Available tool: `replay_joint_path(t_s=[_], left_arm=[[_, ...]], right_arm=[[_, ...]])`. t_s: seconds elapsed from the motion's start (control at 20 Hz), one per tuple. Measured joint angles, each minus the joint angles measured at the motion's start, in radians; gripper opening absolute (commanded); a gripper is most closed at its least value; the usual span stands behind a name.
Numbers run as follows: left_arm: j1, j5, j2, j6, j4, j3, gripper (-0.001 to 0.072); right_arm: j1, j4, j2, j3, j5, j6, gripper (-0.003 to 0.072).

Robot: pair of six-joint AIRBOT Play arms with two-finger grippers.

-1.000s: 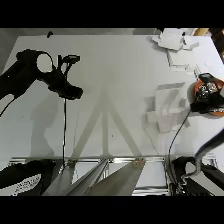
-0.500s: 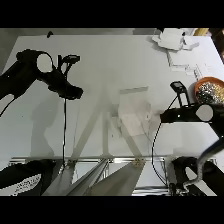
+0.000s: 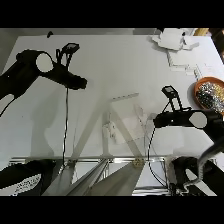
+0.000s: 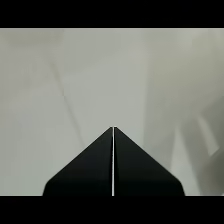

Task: Fold the box and place the chain.

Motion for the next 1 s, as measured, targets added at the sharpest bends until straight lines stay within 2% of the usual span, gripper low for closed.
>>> replay_joint_path(t_s=[0.15, 0.2, 0.3, 0.45, 0.55, 0.75, 0.9, 1.0], left_arm=[[0.000, 0.071, 0.000, -0.003, -0.064, 0.000, 0.0010], [0.000, 0.091, 0.000, -0.003, -0.087, 0.000, 0.0033], [0.000, 0.103, -0.004, 0.006, -0.143, 0.000, 0.0282], [-0.016, 0.058, -0.009, 0.120, -0.244, -0.046, 0.0294], [-0.038, 0.058, -0.010, 0.238, -0.330, -0.121, 0.0363], [-0.095, 0.136, -0.014, 0.544, -0.565, -0.273, 0.0407], [-0.134, 0.184, -0.028, 0.724, -0.710, -0.322, 0.0502], [-0.156, 0.205, -0.045, 0.797, -0.761, -0.336, 0.0504]], right_arm=[[0.002, 0.001, 0.000, -0.001, -0.003, 0.001, 0.0018], [0.003, 0.001, 0.000, -0.001, -0.003, 0.001, 0.0018], [0.003, 0.001, 0.000, -0.001, -0.003, 0.001, 0.0018], [0.003, 0.002, 0.000, -0.001, -0.004, 0.001, 0.0018], [0.003, 0.002, 0.000, -0.001, -0.004, 0.001, 0.0018], [0.003, 0.002, 0.000, -0.001, -0.005, 0.001, 0.0018], [0.003, 0.003, 0.000, -0.001, -0.006, 0.001, 0.0018], [0.003, 0.003, 0.000, -0.001, -0.005, 0.001, 0.0018]])
